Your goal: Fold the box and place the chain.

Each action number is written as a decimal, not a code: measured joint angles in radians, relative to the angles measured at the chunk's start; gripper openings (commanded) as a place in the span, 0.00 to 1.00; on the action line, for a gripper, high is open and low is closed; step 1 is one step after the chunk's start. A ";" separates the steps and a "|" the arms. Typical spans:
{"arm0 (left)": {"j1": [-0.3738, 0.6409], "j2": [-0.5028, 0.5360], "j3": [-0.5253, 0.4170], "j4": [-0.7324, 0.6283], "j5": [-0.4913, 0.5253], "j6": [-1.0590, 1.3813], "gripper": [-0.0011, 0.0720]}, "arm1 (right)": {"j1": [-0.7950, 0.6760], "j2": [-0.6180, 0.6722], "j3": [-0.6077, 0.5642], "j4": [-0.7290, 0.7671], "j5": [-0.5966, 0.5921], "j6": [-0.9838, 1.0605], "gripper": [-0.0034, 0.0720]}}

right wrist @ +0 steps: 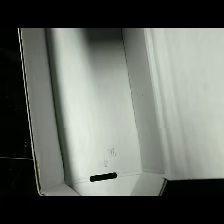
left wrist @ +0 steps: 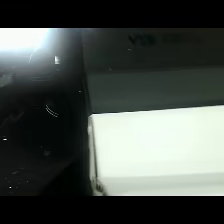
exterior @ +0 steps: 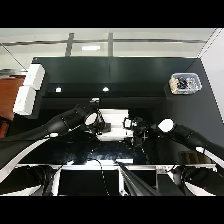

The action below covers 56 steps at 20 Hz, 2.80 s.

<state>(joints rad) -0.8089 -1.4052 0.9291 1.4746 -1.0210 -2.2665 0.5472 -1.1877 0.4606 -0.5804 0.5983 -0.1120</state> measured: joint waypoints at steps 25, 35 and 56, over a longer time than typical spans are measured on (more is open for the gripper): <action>-0.003 0.001 0.001 -0.013 -0.005 -0.013 0.06 | 0.000 0.000 0.000 0.000 -0.001 0.000 0.55; -0.003 0.001 0.001 -0.024 -0.001 0.012 0.06 | 0.000 0.010 0.005 -0.015 0.035 0.008 0.98; -0.003 0.000 0.010 0.023 -0.041 -0.003 0.06 | -0.017 0.124 0.074 -0.343 0.182 0.274 0.92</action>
<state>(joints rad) -0.8116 -1.4048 0.9386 1.4971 -1.0622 -2.2696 0.5304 -1.0637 0.5346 -0.9234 0.7803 0.1623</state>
